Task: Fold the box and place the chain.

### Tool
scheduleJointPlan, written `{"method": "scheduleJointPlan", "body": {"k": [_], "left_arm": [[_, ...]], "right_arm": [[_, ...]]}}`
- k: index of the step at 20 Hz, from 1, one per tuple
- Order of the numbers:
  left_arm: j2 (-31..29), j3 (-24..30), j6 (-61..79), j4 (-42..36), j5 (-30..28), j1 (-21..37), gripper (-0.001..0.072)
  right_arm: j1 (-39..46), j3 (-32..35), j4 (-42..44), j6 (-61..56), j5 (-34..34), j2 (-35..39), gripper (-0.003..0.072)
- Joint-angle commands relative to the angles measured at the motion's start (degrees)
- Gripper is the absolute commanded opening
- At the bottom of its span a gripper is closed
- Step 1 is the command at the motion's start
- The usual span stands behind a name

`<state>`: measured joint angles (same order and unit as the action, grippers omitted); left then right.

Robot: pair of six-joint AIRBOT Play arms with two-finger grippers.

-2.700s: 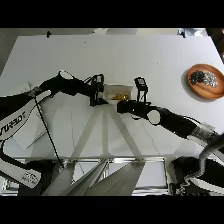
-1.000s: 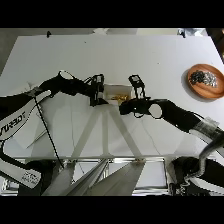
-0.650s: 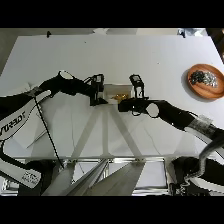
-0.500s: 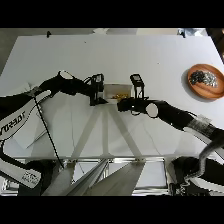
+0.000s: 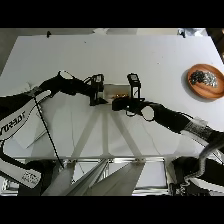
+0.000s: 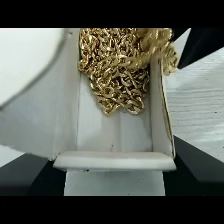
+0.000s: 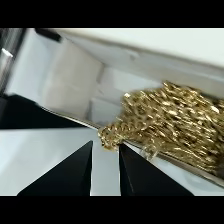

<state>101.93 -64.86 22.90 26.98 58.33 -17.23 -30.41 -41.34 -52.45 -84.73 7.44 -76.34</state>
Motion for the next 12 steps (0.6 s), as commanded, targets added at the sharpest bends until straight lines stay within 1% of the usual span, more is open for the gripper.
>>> {"method": "scheduleJointPlan", "body": {"k": [1, 5, 9, 12], "left_arm": [[0.0, 0.0, 0.0, 0.0, 0.2, 0.0, 0.0326], [0.0, 0.0, 0.0, 0.0, 0.2, 0.0, 0.0326], [0.0, 0.0, 0.0, 0.0, 0.2, 0.0, 0.0326], [0.0, 0.0, 0.0, 0.0, 0.2, 0.0, 0.0326]], "right_arm": [[-0.3, -2.7, 1.7, 0.0, -2.4, 0.1, 0.0158], [-0.3, -4.5, 1.5, 1.3, -2.5, 0.1, 0.0159], [-0.2, -4.4, 1.2, 2.5, -0.2, 0.2, 0.016], [-0.2, -4.5, 1.0, 8.2, 2.2, 3.6, 0.0158]]}}
